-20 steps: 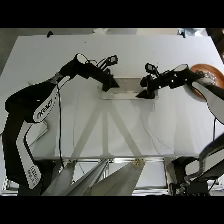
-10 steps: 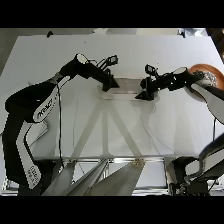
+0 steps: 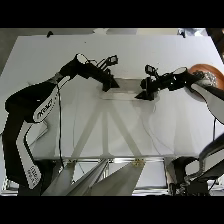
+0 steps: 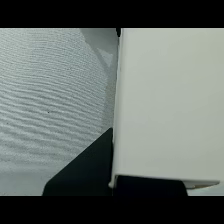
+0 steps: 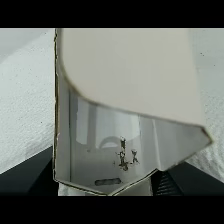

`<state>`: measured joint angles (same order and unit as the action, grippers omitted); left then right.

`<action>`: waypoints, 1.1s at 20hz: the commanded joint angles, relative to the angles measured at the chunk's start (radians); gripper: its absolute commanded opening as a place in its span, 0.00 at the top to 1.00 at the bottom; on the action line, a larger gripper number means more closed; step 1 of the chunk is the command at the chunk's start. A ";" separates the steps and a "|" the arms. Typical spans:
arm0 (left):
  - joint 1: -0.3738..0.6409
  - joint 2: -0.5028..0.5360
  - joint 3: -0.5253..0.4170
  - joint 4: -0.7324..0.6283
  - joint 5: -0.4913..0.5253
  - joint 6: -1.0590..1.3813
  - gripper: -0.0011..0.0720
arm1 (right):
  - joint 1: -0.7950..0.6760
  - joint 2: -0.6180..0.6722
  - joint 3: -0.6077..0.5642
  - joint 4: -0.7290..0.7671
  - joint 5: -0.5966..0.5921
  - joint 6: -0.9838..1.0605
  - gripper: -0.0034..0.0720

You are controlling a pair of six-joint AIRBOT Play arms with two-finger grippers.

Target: Fold the box and place the chain.

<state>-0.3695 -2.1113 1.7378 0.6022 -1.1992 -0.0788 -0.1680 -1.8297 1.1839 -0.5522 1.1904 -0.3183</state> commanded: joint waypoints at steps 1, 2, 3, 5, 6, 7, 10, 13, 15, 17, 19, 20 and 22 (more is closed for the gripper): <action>0.000 0.000 0.000 0.000 0.002 0.000 0.97 | 0.000 -0.001 0.000 0.000 0.002 0.000 0.30; 0.000 0.000 0.000 0.000 0.002 0.000 0.97 | 0.000 -0.001 0.000 0.000 0.002 0.000 0.30; 0.000 0.000 0.000 0.000 0.002 0.000 0.97 | 0.000 -0.001 0.000 0.000 0.002 0.000 0.30; 0.000 0.000 0.000 0.000 0.001 0.000 0.97 | 0.000 -0.001 0.000 0.000 0.002 0.000 0.30; 0.000 0.000 0.000 0.000 0.002 0.000 0.97 | 0.000 -0.001 0.000 0.000 0.002 0.000 0.30; 0.000 0.000 0.000 0.000 0.002 0.000 0.97 | 0.000 -0.001 0.000 0.000 0.002 0.000 0.30; 0.000 0.000 0.000 0.000 0.002 0.000 0.97 | 0.000 -0.001 0.000 0.000 0.002 0.000 0.30; 0.000 0.000 0.000 0.000 0.002 0.000 0.97 | 0.001 -0.001 0.000 0.000 0.002 0.000 0.30; 0.000 0.000 0.000 0.000 0.001 0.000 0.97 | 0.000 -0.001 0.000 0.000 0.002 0.000 0.30; 0.000 0.000 0.000 -0.002 0.002 0.000 0.97 | 0.000 -0.001 0.000 0.000 0.002 0.000 0.30; 0.000 0.000 0.000 -0.016 0.000 0.000 0.97 | 0.000 -0.001 0.000 0.000 0.002 0.000 0.30; 0.000 0.000 0.000 -0.022 -0.003 -0.001 0.96 | 0.000 -0.001 0.000 0.000 0.002 0.000 0.30; 0.000 0.000 0.000 -0.022 -0.005 0.000 0.79 | 0.000 -0.001 0.000 0.000 0.002 0.000 0.30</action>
